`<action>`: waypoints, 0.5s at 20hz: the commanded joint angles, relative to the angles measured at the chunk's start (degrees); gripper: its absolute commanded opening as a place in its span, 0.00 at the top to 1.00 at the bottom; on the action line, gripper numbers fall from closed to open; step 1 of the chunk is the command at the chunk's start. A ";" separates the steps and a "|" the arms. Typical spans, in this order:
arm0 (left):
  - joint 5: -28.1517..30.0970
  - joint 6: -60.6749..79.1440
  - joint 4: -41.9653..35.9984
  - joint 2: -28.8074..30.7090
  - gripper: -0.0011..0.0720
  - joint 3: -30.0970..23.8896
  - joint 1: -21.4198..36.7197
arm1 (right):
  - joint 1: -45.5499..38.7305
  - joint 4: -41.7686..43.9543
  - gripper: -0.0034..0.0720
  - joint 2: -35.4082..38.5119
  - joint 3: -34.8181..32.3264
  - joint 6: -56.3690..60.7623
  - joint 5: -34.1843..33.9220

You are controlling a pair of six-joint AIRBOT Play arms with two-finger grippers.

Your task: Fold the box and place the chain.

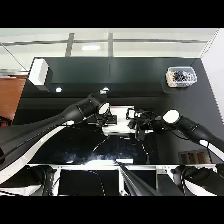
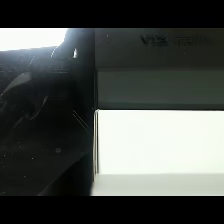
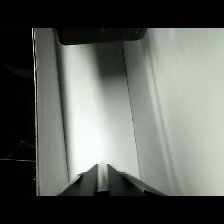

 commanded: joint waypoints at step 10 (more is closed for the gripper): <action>-0.31 0.11 -0.22 0.02 0.95 0.02 0.00 | 0.00 -0.44 0.94 0.00 0.00 2.56 -0.76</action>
